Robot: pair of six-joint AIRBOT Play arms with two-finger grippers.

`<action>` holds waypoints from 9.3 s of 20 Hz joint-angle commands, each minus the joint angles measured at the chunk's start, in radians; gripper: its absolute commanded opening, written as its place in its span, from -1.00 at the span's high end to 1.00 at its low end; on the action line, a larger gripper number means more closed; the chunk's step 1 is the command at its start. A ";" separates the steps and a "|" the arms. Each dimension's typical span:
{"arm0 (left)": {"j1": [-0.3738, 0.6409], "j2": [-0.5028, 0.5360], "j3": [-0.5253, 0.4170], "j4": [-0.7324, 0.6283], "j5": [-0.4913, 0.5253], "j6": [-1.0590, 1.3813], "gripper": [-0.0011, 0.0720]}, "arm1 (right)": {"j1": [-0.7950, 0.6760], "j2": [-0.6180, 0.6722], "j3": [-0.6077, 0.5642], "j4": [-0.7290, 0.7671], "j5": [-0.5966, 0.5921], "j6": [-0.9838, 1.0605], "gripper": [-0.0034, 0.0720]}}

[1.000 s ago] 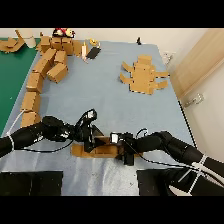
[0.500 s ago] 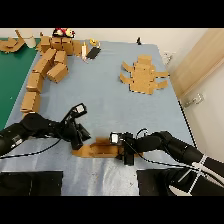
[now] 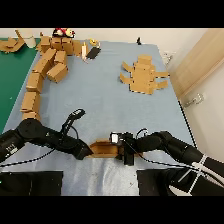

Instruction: Fold the box.

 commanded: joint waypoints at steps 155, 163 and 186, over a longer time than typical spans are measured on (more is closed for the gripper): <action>-0.122 -0.196 -0.028 -0.065 0.218 1.041 0.94 | 0.000 0.000 0.000 -0.008 -0.036 0.000 -0.29; -0.122 -0.201 -0.028 -0.068 0.219 1.043 0.93 | 0.000 0.000 0.000 -0.008 -0.036 0.000 -0.29; -0.119 -0.140 -0.028 0.011 0.100 1.020 0.39 | 0.000 0.000 0.000 -0.008 -0.036 0.000 -0.29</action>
